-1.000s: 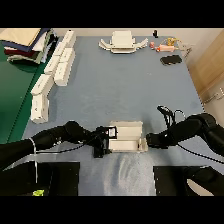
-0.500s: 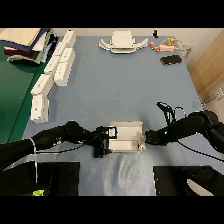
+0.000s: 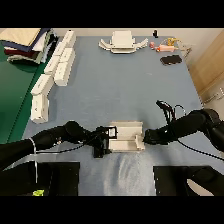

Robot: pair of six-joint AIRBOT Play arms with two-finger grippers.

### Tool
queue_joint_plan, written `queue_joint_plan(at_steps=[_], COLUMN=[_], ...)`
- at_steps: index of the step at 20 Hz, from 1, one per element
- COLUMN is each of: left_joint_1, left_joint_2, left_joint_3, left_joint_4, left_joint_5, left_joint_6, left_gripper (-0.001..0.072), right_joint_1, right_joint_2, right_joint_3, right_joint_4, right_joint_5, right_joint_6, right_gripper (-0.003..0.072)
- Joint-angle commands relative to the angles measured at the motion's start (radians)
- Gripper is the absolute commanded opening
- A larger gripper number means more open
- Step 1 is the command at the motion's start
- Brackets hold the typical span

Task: Fold the box.

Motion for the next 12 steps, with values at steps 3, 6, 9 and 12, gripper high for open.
queue_joint_plan(at_steps=[3, 6, 9, 12], left_joint_1=[0.001, 0.001, 0.001, 0.001], left_joint_2=[0.001, 0.001, 0.001, 0.001], left_joint_3=[0.001, 0.001, 0.001, 0.001], left_joint_4=[0.001, 0.000, 0.000, 0.001], left_joint_5=[0.000, 0.000, 0.000, 0.000], left_joint_6=[0.000, 0.000, 0.000, 0.000], left_gripper=[0.0487, 0.0487, 0.0487, 0.0487], right_joint_1=[0.100, 0.183, 0.283, 0.410], right_joint_2=[-0.023, -0.071, -0.167, -0.280], right_joint_3=[0.002, 0.019, 0.087, 0.194], right_joint_4=[0.004, -0.080, -0.202, -0.370], right_joint_5=[0.075, 0.094, 0.046, -0.043], right_joint_6=[-0.006, 0.108, 0.274, 0.431], right_gripper=[0.0384, 0.0384, 0.0381, 0.0345])
